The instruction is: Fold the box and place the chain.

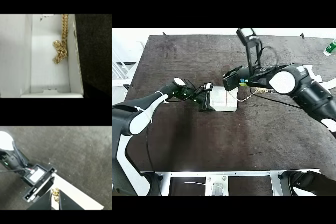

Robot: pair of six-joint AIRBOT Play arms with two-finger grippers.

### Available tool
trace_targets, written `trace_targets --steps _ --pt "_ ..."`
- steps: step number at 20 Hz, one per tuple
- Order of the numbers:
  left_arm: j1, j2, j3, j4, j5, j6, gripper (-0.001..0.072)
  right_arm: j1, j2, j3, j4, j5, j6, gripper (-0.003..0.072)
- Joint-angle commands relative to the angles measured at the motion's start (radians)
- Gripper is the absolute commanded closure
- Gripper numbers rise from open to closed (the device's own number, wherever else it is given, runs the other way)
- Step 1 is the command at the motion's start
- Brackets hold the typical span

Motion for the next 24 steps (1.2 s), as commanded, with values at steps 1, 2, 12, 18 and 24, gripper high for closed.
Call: trace_targets --steps 1,2,12,18,24 --pt "0.0 0.0 0.001 0.0 0.0 0.0 0.0167 0.002 -0.067 -0.024 0.011 -0.048 0.003 0.0679" --pt "0.0 0.0 0.001 0.0 0.0 0.0 0.0167 0.002 -0.096 -0.024 0.011 -0.055 0.003 0.0679" --pt "0.0 0.0 0.001 0.0 0.0 0.0 0.0167 -0.001 -0.205 -0.026 -0.035 -0.027 -0.007 0.0357" --pt "0.0 0.0 0.001 0.0 0.0 0.0 0.0167 -0.145 -0.091 -0.143 -0.172 0.037 0.136 0.0347" --pt "0.0 0.0 0.001 0.0 0.0 0.0 0.0167 -0.4 -0.061 -0.431 -0.14 -0.355 0.345 0.0174"
